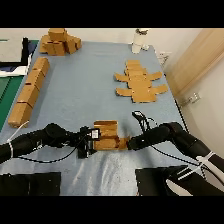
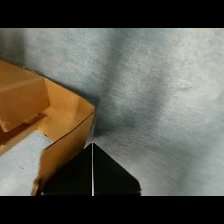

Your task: Fold the box.

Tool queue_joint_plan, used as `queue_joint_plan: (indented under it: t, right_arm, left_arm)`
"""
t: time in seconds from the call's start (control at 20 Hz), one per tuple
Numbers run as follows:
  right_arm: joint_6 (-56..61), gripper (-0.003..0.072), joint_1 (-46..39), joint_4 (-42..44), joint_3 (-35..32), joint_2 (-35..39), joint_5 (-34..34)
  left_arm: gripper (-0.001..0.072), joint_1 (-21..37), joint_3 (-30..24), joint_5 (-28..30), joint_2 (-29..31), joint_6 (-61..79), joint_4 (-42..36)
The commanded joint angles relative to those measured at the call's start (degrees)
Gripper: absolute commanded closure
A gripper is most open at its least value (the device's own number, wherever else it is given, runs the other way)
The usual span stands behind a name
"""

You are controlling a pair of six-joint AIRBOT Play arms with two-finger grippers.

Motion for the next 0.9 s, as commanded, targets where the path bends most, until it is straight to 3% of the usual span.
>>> queue_joint_plan:
  t: [0.0,0.2,0.25,0.3,0.45,0.55,0.75,0.85]
  right_arm:
    - [-2.3,0.0682,0.0,4.9,-0.2,2.8,0.7]
    - [-2.3,0.0653,0.0,5.0,-0.2,7.2,0.7]
    - [-2.1,0.0515,0.0,5.6,-0.2,7.5,0.7]
    - [-2.1,0.0467,0.0,6.7,-0.2,7.5,0.6]
    - [-2.1,0.0437,0.0,9.2,1.1,7.5,0.5]
    - [-2.1,0.0267,0.0,9.4,2.7,7.4,0.7]
    - [-2.1,0.0258,0.0,10.8,3.1,4.0,0.2]
    - [-1.8,0.0196,1.2,11.5,3.1,1.4,0.1]
  left_arm:
    - [0.0238,0.0,0.0,0.0,0.0,0.0,0.0]
    - [0.0238,0.0,0.0,0.0,0.0,0.0,0.0]
    - [0.0238,0.0,0.0,0.0,0.0,0.0,0.0]
    - [0.0238,0.0,0.0,0.0,0.0,0.0,0.0]
    - [0.0238,0.0,0.0,0.0,0.0,0.0,0.0]
    - [0.0238,0.0,0.0,0.0,0.0,0.0,0.0]
    - [0.0238,0.0,0.0,0.0,0.0,0.0,0.0]
    - [0.0238,0.0,0.0,0.0,0.0,0.0,0.0]
